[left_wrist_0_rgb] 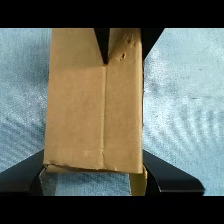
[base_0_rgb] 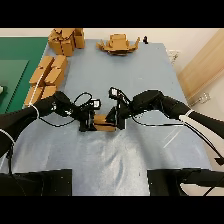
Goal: Fold the box.
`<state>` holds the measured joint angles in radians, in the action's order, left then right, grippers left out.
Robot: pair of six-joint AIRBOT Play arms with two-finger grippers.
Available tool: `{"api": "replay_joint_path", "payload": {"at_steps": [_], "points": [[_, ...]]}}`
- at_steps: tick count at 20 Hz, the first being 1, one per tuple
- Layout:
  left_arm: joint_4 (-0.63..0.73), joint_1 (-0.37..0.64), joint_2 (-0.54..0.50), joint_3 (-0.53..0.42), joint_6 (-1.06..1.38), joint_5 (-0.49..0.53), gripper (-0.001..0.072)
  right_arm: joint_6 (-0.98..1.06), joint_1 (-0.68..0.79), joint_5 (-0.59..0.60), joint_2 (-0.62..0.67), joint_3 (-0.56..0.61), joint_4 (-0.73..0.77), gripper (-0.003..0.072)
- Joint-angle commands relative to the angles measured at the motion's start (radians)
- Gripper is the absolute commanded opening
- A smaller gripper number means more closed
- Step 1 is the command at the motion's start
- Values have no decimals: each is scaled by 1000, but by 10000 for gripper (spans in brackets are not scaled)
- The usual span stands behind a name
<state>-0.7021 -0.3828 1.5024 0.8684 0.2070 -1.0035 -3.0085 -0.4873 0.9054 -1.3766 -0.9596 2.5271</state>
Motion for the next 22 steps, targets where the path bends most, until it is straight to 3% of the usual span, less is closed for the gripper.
{"api": "replay_joint_path", "payload": {"at_steps": [1, 8, 17, 18, 19, 20, 22], "points": [[-1, 0, -1, 0, 2, 2, 226, 1, -8, 8, 2, -1, -13, 145], [-1, 0, -1, 0, 2, 2, 226, 8, -33, -34, -3, -1, -70, 171], [-1, 0, -1, 0, 2, 2, 225, 54, -34, 33, -3, -1, -32, 179], [-1, 0, -1, 0, 2, 2, 226, 72, -34, 48, -3, -1, -34, 210], [-1, 0, -1, 0, 2, 2, 226, 77, -34, 60, -4, -1, -34, 366], [-1, 0, -1, 0, 2, 2, 225, 78, -34, 64, -8, -1, -34, 417], [-1, 0, -1, 0, 2, 1, 226, 80, -34, 65, -17, -1, -36, 414]]}}
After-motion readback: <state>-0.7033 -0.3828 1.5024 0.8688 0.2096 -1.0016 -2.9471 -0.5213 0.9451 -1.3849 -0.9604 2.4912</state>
